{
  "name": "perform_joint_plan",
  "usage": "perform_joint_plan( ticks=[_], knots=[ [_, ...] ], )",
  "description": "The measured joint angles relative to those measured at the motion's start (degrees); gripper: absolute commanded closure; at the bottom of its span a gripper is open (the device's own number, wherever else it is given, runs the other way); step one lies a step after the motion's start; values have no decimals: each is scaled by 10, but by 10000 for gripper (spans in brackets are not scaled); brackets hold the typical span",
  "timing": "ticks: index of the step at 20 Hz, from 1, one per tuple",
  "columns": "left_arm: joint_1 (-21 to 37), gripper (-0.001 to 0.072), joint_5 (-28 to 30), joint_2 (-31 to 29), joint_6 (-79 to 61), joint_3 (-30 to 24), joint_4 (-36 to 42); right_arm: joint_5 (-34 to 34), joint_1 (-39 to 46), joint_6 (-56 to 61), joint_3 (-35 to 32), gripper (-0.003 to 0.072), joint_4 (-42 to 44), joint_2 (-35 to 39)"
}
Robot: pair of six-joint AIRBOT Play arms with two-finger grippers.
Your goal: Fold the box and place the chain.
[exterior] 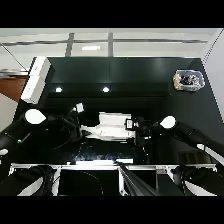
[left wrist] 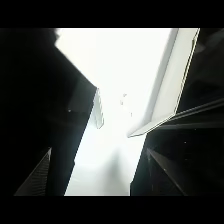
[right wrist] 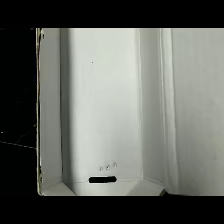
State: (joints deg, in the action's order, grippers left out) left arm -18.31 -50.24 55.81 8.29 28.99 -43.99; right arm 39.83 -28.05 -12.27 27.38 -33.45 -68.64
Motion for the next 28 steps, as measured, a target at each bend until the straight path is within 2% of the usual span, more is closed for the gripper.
perform_joint_plan(
  ticks=[5,12,13,17,28],
  knots=[
    [-53,9,52,36,-32,-19,-2,0,0,0,0,148,0,0],
    [-95,23,108,74,-52,-23,27,0,0,0,0,148,2,0],
    [-100,39,113,77,-58,-23,31,0,0,0,0,148,3,0],
    [-116,371,122,83,-76,-23,38,0,0,0,0,148,3,0],
    [-122,378,130,85,-85,-17,41,0,0,0,0,148,4,0]
  ],
)
